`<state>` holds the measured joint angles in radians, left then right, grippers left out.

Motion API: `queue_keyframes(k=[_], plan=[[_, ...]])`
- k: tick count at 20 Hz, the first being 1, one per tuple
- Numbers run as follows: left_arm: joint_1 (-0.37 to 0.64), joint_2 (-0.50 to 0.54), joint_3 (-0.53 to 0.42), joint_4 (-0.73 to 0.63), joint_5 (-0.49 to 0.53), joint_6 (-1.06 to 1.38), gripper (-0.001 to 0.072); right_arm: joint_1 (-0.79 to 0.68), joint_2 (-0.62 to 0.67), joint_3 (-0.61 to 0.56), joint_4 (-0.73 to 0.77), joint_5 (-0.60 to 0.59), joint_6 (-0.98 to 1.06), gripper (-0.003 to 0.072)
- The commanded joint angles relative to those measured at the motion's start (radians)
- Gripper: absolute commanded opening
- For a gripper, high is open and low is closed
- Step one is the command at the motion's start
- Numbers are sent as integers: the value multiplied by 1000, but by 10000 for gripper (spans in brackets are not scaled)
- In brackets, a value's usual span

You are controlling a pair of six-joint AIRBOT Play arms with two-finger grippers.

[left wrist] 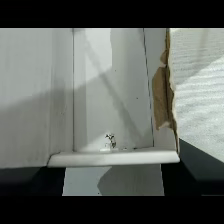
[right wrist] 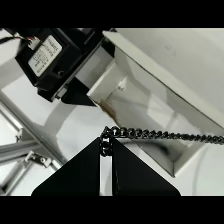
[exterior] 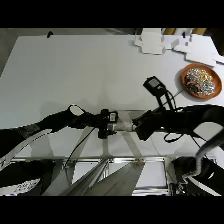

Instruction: Fold the box and place the chain.

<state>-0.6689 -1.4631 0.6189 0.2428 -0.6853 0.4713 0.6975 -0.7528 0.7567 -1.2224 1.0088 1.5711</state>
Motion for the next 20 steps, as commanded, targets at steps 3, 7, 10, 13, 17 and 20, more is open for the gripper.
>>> queue_keyframes(k=[3,7,10,13,17,20], plan=[[0,1,-1,0,0,0,342,53,-157,-35,-7,-74,0,25],[0,1,0,0,0,0,342,51,-196,12,-45,-11,0,275],[0,1,0,0,0,0,342,-41,-167,177,-168,132,0,274],[0,1,-1,0,0,0,342,-240,-166,257,-307,160,8,166],[0,1,-1,0,0,0,342,-549,-289,253,-329,209,11,182],[0,1,0,0,0,0,342,-671,-407,249,-327,175,11,294]])
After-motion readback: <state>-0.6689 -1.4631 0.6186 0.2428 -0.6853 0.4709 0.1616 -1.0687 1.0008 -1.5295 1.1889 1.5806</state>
